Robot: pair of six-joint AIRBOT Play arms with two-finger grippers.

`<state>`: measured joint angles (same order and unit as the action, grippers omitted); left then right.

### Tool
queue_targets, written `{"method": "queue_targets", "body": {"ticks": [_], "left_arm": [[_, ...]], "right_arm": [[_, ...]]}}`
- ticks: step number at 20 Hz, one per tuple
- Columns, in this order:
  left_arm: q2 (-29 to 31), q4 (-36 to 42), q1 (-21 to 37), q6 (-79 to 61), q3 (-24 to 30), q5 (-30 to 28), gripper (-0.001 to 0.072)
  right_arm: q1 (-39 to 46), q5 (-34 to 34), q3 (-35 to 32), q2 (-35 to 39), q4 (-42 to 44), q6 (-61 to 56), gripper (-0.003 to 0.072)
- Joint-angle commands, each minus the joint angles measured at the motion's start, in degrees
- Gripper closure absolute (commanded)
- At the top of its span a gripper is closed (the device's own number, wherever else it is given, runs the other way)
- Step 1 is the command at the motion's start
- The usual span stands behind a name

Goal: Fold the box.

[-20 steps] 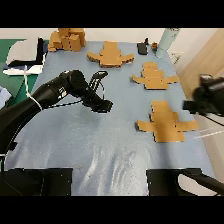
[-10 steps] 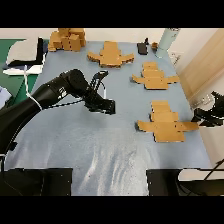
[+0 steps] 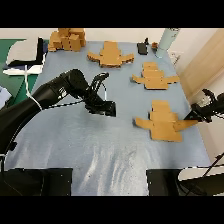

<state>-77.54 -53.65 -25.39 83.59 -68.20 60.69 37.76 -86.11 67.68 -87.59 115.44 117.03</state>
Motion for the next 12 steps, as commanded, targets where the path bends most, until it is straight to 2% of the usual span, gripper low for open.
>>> {"method": "queue_targets", "body": {"ticks": [1,3,5,8,11,12], "left_arm": [[0.0,0.1,0.0,-0.2,0.0,0.3,0.0052],[0.0,0.1,0.0,-0.2,0.0,0.4,0.0052],[0.0,0.1,0.0,-0.2,0.0,0.5,0.0052],[0.0,0.3,0.0,-0.2,0.0,2.2,0.0052],[0.0,0.3,0.0,-0.7,0.0,3.0,0.0052],[0.0,0.3,0.0,-0.7,0.0,2.9,0.0052]], "right_arm": [[-2.6,-5.8,0.0,-0.2,8.4,-4.2,0.0680],[-6.7,-4.4,-3.2,0.6,15.3,-6.0,0.0681],[-13.1,2.3,-10.4,3.7,20.2,-4.8,0.0682],[-24.6,15.8,-20.8,10.3,20.3,-5.0,0.0682],[-32.3,26.6,-25.8,14.6,17.2,-9.7,0.0678],[-33.7,27.5,-25.9,14.8,16.3,-10.2,0.0608]]}}
